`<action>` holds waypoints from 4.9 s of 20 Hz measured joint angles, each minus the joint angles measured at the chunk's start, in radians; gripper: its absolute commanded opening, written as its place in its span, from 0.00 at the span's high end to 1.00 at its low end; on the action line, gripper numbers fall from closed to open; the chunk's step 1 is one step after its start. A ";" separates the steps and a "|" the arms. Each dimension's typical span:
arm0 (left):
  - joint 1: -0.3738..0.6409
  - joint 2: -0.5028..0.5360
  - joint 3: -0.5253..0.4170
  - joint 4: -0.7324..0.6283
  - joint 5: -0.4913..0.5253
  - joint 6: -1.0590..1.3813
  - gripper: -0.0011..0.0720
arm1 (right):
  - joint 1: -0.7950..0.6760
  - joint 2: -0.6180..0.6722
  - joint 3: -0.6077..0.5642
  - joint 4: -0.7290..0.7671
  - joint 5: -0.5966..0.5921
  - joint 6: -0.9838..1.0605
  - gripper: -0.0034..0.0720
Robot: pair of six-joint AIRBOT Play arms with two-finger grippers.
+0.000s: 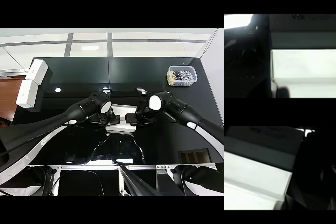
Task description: Fold the box and place the chain.
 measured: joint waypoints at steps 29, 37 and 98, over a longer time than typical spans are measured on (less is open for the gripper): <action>0.000 0.000 0.000 0.000 0.000 -0.002 0.95 | 0.080 -0.101 0.101 -0.211 0.166 0.364 0.72; 0.000 0.000 0.000 -0.002 0.000 0.000 0.95 | 0.080 -0.101 0.101 -0.202 0.153 0.367 0.49; 0.008 0.000 0.004 0.051 -0.028 -0.102 0.95 | -0.765 -0.774 1.120 -0.412 0.129 0.145 0.92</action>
